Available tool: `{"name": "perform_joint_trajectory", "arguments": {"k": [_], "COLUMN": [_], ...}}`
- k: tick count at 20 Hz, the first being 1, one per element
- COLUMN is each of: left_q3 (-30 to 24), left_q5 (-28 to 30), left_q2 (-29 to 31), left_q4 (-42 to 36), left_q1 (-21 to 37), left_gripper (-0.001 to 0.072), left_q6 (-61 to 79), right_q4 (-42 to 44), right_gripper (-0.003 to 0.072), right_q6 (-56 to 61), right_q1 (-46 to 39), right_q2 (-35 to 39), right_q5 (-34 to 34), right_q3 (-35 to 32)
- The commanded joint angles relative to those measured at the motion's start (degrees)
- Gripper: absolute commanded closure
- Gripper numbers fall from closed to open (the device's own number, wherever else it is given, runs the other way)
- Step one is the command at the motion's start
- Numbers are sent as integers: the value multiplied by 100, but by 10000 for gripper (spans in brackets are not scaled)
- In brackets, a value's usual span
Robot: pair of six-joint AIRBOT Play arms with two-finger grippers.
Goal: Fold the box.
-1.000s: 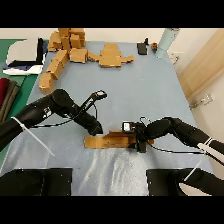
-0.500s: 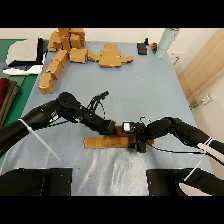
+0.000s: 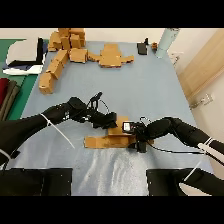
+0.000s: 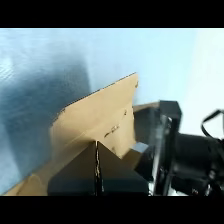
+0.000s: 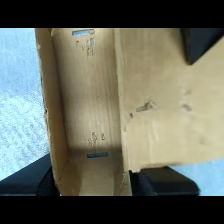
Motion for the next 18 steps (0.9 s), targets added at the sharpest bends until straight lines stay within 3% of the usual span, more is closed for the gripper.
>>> {"name": "perform_joint_trajectory", "arguments": {"k": [1,9,12,15,18], "left_q3": [4,98,136,103,-295], "left_q5": [179,-17,-70,-341,-634], "left_q2": [-205,-101,723,1794,3029], "left_q4": [444,496,673,1676,2535], "left_q1": [11,92,118,105,-9], "left_gripper": [699,698,699,700,699], "left_q6": [-461,-195,247,-83,-278], "right_q4": [-2,0,0,-2,0], "right_gripper": [248,249,248,248,248], "right_q6": [0,0,-2,0,0], "right_q1": [-2,-2,-2,-2,-2], "right_q2": [-2,-2,-2,-2,-2], "right_q5": [-4,-2,-4,-4,-7], "right_q3": [2,2,2,2,2]}}
